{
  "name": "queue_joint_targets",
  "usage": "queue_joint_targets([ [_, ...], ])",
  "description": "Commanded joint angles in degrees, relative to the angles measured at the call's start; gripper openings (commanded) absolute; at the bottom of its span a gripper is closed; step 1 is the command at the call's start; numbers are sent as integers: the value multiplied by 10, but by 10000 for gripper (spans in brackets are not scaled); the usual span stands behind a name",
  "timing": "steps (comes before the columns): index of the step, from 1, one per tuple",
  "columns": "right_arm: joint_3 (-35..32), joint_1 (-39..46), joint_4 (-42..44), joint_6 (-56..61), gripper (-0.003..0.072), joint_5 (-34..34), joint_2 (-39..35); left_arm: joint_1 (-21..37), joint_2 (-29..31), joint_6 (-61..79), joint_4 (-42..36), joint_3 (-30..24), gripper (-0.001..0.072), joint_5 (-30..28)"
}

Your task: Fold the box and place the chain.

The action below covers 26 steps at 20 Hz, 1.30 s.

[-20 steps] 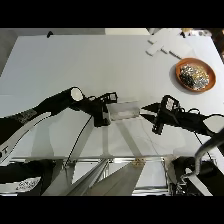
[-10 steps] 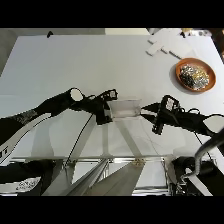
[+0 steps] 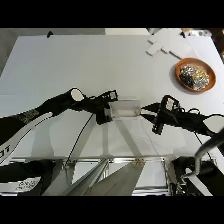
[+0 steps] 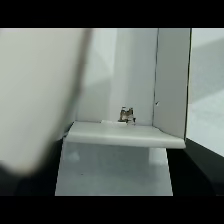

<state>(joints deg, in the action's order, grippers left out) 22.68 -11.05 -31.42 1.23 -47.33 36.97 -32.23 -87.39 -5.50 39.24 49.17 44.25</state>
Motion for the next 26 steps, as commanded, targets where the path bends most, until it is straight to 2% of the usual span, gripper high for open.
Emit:
queue_joint_targets([
  [1, 1, 0, 0, 0, 216, 0, 0, 0, -4, 32, 0, 0, 697, -11],
  [7, 1, 0, 0, 0, 216, 0, 0, 0, -4, 46, -18, 0, 697, -15],
  [12, 1, 0, 0, 0, 216, 0, 0, 0, -4, 107, -72, 0, 697, -14],
  [16, 1, 0, 0, 0, 216, 0, 0, 0, -4, 106, -74, 0, 693, -9],
  [17, 1, 0, 0, 0, 216, 0, 0, 0, -4, 105, -73, 0, 681, -3],
  [18, 1, 0, 0, 0, 216, 0, 0, 0, -6, 104, -73, 0, 616, 4],
  [20, 1, 0, 0, 0, 216, 0, 0, 0, -18, 104, -73, 0, 605, 10],
  [22, 1, 0, 0, 0, 216, 0, 0, 0, -34, 104, -73, 0, 440, 10],
  [25, 1, 0, 0, 0, 216, 0, 0, 0, -42, 104, -73, 0, 3, 9],
  [26, 1, 0, 0, 0, 216, 0, 0, 0, -42, 104, -73, 0, 11, 10],
])
